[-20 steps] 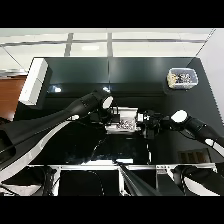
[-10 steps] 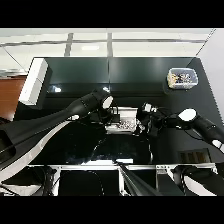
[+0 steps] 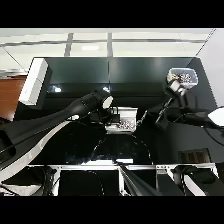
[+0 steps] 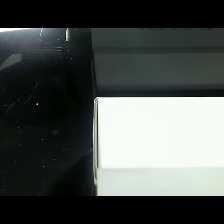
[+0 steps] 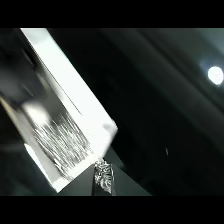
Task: Fold the box and place the chain.
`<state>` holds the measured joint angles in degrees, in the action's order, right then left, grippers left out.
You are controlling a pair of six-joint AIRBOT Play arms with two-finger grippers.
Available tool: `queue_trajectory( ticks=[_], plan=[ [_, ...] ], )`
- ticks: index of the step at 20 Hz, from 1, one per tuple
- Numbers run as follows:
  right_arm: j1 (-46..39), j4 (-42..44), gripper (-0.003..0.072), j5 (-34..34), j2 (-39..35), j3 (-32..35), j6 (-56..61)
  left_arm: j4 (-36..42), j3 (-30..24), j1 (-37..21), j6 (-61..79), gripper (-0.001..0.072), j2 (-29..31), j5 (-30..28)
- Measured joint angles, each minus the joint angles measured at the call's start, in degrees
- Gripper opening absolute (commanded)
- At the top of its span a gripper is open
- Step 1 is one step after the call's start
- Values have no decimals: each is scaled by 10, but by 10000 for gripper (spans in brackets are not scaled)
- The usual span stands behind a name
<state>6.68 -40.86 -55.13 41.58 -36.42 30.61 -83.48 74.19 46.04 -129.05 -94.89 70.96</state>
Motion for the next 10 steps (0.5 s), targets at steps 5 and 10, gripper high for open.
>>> queue_trajectory(
  ticks=[5,10],
  plan=[
    [-1,38,15,-61,-41,-121,111,0,0,0,0,33,0,0],
    [14,132,16,-78,-33,-157,149,0,0,0,0,33,0,0]
  ],
)
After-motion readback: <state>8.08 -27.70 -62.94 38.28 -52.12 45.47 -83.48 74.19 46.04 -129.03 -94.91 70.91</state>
